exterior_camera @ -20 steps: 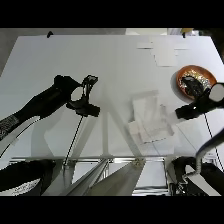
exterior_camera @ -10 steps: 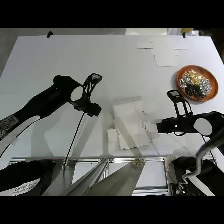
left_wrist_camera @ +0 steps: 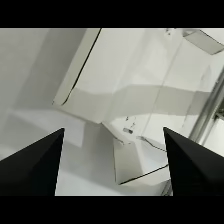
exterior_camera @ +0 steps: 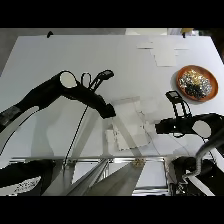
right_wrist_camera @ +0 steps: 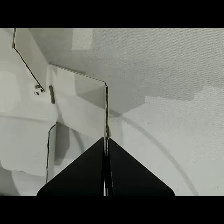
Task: Fold the box and place the chain.
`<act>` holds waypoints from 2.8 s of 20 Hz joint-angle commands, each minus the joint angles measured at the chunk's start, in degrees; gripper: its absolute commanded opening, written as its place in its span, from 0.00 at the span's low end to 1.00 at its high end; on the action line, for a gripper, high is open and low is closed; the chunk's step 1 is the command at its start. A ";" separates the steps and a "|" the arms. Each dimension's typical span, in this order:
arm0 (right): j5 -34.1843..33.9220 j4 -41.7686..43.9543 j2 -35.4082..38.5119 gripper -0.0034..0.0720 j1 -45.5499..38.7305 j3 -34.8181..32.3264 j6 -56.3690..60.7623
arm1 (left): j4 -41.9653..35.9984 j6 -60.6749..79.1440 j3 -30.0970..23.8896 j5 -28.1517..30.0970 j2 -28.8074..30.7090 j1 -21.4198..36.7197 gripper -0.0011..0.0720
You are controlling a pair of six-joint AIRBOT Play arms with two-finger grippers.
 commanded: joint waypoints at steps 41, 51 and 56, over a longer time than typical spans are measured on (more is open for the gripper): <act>2.47 -2.01 5.62 0.50 0.07 7.74 -16.65 | 0.52 42.36 -0.17 13.42 -7.23 -5.27 0.01; 2.25 -2.21 5.86 0.50 0.07 7.74 -18.32 | 0.57 42.60 -0.17 14.71 -11.02 -5.27 0.02; 2.25 -2.19 5.86 0.50 0.07 7.74 -18.32 | 0.52 47.71 -0.17 14.23 -11.02 -5.27 0.02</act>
